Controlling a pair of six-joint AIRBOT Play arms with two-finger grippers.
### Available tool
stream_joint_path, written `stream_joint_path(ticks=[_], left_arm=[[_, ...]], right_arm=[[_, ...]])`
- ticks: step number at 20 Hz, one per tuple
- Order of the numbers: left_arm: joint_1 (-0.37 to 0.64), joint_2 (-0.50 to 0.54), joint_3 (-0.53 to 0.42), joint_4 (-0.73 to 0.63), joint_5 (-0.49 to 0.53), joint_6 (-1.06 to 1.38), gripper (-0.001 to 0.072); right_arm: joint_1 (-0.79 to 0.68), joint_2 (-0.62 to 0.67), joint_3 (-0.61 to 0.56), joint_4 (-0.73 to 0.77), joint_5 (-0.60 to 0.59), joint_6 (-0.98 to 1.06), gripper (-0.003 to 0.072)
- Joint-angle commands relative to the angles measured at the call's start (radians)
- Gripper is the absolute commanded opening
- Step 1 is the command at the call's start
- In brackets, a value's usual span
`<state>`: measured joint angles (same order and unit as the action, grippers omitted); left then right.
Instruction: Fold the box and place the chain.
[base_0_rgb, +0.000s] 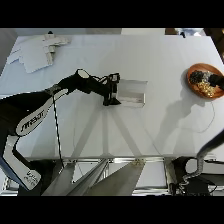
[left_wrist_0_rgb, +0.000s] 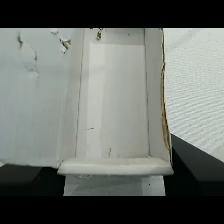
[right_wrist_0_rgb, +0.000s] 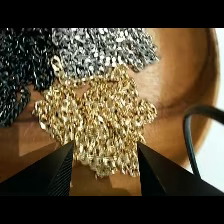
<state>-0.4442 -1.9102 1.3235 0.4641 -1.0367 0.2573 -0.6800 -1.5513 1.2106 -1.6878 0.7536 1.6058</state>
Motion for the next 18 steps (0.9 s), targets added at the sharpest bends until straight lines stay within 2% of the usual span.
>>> stream_joint_path(ticks=[1,6,7,8,11,18], left_arm=[[0.0,0.0,0.0,0.0,0.0,0.0,0.0395],[0.0,0.0,0.0,0.0,0.0,0.0,0.0395],[0.0,0.0,0.0,0.0,0.0,0.0,0.0395],[0.0,0.0,0.0,0.0,0.0,0.0,0.0395],[0.0,0.0,0.0,0.0,0.0,0.0,0.0395],[0.0,0.0,0.0,0.0,0.0,0.0,0.0395]], right_arm=[[-0.005,-0.108,0.057,0.02,-0.009,-0.015,0.04],[-0.005,-0.17,0.056,0.086,-0.009,-0.045,0.039],[-0.005,-0.172,0.057,0.1,-0.007,-0.045,0.0334],[-0.005,-0.172,0.057,0.114,-0.005,-0.045,0.0236],[-0.002,-0.17,0.057,0.133,0.03,-0.045,0.001],[0.061,-0.038,0.057,0.113,0.111,-0.152,0.001]])
